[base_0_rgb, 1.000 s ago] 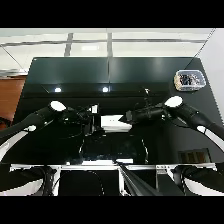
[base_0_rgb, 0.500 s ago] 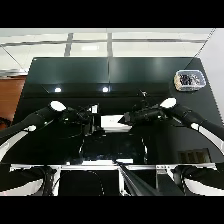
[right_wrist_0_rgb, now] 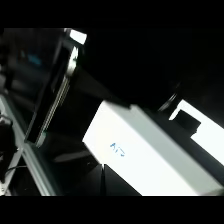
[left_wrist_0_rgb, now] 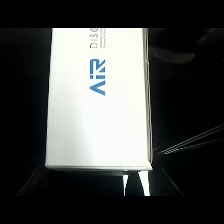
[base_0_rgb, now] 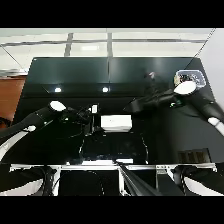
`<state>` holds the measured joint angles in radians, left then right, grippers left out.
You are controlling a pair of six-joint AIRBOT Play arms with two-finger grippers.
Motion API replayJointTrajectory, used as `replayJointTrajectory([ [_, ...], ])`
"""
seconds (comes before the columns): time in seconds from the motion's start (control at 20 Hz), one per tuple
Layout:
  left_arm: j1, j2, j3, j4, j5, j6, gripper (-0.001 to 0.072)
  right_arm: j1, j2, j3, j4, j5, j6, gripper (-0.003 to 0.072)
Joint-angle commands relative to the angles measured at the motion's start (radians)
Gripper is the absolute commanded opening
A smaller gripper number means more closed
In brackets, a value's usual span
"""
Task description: Fold the box and place the chain.
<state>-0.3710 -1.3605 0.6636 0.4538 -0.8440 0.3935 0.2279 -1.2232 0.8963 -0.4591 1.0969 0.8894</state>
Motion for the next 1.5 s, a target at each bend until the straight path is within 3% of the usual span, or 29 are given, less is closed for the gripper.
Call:
replayJointTrajectory([
  [0.0, 0.001, 0.046, 0.019, 0.093, -0.004, -0.095, 0.0714, -0.155, 0.105, 0.044, -0.065, 0.121, -0.003, 0.0014],
  [0.15, 0.006, 0.135, 0.05, 0.233, -0.051, -0.307, 0.0711, -0.291, 0.159, 0.044, -0.18, 0.215, 0.027, 0.0014],
  [0.25, 0.003, 0.173, 0.087, 0.229, -0.132, -0.396, 0.0711, -0.347, 0.163, 0.043, -0.219, 0.23, 0.053, 0.0015],
  [0.35, -0.035, 0.166, 0.139, 0.177, -0.132, -0.454, 0.0708, -0.362, 0.163, 0.042, -0.224, 0.22, 0.053, 0.0014],
  [0.55, -0.157, 0.043, 0.282, 0.158, -0.052, -0.455, 0.0708, -0.361, 0.163, 0.042, -0.224, 0.195, 0.053, 0.0015],
  [0.7, -0.175, -0.056, 0.356, 0.159, -0.089, -0.541, 0.0708, -0.361, 0.163, 0.042, -0.223, 0.203, 0.036, 0.0015],
  [1.1, -0.174, -0.136, 0.357, 0.171, -0.136, -0.556, 0.0708, -0.361, 0.163, 0.042, -0.223, 0.188, 0.03, 0.0015],
  [1.45, -0.175, -0.139, 0.357, 0.225, -0.186, -0.556, 0.0708, -0.361, 0.163, 0.042, -0.223, 0.181, 0.03, 0.0015],
])
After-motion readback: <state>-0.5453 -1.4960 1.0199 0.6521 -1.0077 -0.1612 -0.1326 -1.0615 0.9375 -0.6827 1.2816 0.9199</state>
